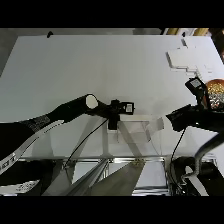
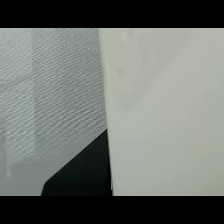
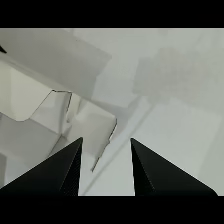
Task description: Fold the box and place the chain.
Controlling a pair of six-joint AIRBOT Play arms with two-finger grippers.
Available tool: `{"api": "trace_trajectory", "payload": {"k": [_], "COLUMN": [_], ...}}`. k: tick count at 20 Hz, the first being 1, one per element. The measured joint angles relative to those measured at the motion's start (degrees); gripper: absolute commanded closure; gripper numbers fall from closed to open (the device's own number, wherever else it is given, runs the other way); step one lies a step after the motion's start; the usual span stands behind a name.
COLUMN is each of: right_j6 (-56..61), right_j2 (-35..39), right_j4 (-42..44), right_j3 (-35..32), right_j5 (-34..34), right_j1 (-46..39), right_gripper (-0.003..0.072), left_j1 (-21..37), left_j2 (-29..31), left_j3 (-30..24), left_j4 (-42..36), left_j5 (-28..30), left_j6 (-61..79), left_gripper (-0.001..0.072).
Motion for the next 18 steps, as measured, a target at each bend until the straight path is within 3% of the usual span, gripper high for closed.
{"api": "trace_trajectory", "payload": {"k": [18], "right_j6": [0.02], "right_j2": [0.00], "right_j4": [-0.50], "right_j3": [0.00], "right_j5": [0.04], "right_j1": [0.00], "right_gripper": [0.0350], "left_j1": [0.04], "left_j2": [-1.33], "left_j3": [0.07], "left_j4": [-0.83], "left_j5": [0.59], "left_j6": [0.07], "left_gripper": [0.0696]}}
